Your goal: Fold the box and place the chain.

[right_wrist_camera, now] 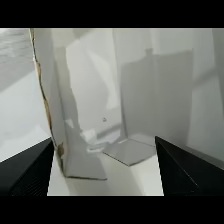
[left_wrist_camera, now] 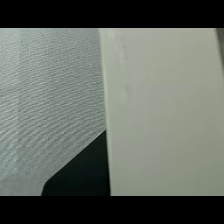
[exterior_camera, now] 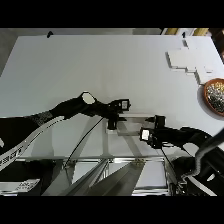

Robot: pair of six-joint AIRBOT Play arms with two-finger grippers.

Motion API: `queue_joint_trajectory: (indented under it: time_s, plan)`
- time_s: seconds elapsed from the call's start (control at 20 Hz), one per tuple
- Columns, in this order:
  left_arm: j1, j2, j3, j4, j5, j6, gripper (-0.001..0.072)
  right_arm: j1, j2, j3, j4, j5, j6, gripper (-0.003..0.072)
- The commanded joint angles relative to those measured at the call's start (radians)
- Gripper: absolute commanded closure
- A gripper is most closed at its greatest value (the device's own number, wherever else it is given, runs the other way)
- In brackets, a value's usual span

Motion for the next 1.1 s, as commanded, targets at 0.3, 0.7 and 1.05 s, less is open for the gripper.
queue_joint_trajectory:
  time_s: [0.3, 0.7, 1.05]
  plan:
    - [0.001, 0.0, 0.0, 0.0, 0.0, 0.0, 0.0699, -0.125, -0.006, 0.037, 0.162, 0.09, -0.092, -0.0007]
    - [0.001, 0.0, 0.0, 0.0, 0.0, 0.0, 0.0699, -0.184, -0.03, 0.037, 0.187, 0.103, -0.098, -0.0006]
    - [0.001, 0.0, 0.0, 0.0, 0.0, 0.0, 0.0699, -0.185, -0.036, 0.036, 0.237, 0.104, -0.198, -0.0006]
